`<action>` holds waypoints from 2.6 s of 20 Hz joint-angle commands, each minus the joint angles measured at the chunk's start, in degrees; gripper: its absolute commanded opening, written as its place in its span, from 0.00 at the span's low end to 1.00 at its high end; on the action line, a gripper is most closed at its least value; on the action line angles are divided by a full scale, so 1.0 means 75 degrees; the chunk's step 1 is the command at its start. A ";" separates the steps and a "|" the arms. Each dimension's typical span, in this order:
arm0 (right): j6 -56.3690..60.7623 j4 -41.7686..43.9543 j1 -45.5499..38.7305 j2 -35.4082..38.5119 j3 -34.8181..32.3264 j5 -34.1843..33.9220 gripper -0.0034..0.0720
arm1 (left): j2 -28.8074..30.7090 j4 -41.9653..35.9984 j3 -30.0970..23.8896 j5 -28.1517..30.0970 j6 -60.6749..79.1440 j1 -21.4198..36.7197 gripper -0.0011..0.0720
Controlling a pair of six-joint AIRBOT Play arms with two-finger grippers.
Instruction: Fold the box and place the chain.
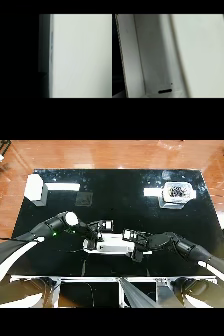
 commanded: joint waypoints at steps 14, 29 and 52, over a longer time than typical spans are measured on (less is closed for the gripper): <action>-0.0023 -0.0431 0.0003 -0.0172 -0.0003 0.0688 0.99 | 0.0003 0.0052 0.0009 -0.0050 -0.0009 0.0000 0.03; 0.0079 -0.0076 0.0003 -0.0172 -0.0015 0.0609 0.33 | 0.0003 0.0061 0.0017 -0.0082 -0.0475 0.0009 0.83; 0.0417 -0.0093 0.0003 -0.0172 -0.0015 0.0994 0.33 | 0.2477 0.0644 0.0245 -0.3031 -0.5237 0.1836 0.03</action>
